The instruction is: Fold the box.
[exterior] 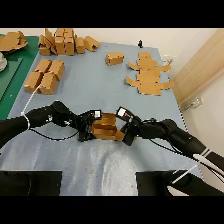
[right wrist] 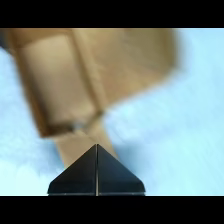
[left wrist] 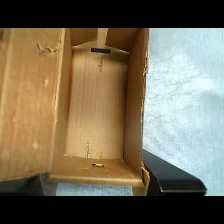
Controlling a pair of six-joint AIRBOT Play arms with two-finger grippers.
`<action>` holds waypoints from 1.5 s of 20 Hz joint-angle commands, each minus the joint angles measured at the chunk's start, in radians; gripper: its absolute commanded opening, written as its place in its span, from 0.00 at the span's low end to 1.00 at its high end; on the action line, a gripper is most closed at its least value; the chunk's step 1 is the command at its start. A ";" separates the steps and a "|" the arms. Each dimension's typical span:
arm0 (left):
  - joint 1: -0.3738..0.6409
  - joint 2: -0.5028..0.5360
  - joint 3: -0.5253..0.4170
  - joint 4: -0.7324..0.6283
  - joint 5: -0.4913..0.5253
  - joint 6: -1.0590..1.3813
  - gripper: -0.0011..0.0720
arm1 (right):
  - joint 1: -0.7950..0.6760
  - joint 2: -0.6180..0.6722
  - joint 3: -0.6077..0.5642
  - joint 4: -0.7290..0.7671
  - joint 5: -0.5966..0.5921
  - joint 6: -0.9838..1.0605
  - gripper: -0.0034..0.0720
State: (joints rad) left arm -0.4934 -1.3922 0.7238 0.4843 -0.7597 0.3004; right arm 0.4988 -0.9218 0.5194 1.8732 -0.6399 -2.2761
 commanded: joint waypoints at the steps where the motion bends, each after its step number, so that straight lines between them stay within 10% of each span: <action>1: 0.000 -0.001 0.000 0.002 0.001 0.002 0.62 | -0.075 0.132 0.001 -0.212 -0.072 0.446 0.05; 4: 0.000 -0.001 0.000 0.002 0.001 0.002 0.62 | -0.214 0.245 0.001 -0.366 -0.196 0.859 0.05; 8: 0.000 -0.001 0.000 0.002 0.001 0.002 0.62 | -0.404 0.204 -0.014 -0.209 -0.381 0.933 0.05; 16: 0.000 -0.001 0.000 0.002 0.046 -0.054 0.63 | -0.377 -0.105 -0.022 0.245 -0.276 0.721 0.05; 30: 0.000 -0.001 0.000 0.002 0.069 -0.066 0.62 | -0.266 -0.121 -0.022 0.263 -0.068 0.656 0.05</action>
State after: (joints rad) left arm -0.4934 -1.3922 0.7238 0.4854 -0.6903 0.2356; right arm 0.2298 -1.0489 0.4980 2.1315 -0.7273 -1.5818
